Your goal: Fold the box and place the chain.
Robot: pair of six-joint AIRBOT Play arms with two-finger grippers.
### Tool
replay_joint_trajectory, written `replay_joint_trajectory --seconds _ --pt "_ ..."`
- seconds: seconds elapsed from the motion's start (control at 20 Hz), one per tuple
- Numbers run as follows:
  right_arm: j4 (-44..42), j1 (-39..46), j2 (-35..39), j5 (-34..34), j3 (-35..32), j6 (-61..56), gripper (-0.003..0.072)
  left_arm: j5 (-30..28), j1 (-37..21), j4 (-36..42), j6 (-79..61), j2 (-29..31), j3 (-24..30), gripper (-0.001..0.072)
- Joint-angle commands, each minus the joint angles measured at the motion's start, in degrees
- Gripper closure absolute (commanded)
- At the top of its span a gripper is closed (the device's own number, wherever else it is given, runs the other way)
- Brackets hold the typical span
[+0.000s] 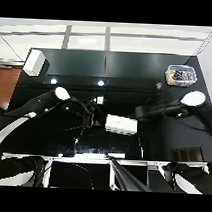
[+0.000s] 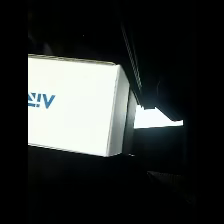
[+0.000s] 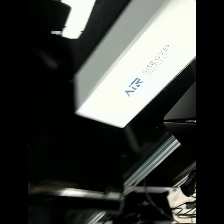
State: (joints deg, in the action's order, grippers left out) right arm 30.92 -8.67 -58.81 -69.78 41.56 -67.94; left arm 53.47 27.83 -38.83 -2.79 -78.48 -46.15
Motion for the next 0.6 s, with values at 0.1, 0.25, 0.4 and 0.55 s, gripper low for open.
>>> replay_joint_trajectory --seconds 0.1,0.25,0.4,0.55 --pt "6.2 19.1 9.4 -9.1 3.1 0.9 0.0677 5.4 -0.1 -6.5 10.0 6.8 -0.2 0.0005" --pt "12.6 26.2 9.8 -8.4 3.1 0.9 0.0677 3.3 4.7 -6.1 14.2 6.4 -3.8 0.0005" --pt "14.5 28.7 9.8 -5.2 3.0 0.9 0.0677 -3.3 10.5 -4.7 15.4 3.9 -8.5 0.0005" --pt "14.2 28.7 9.8 -4.5 3.0 1.1 0.0677 -4.2 12.9 -0.7 15.9 -2.7 -13.6 0.0005"
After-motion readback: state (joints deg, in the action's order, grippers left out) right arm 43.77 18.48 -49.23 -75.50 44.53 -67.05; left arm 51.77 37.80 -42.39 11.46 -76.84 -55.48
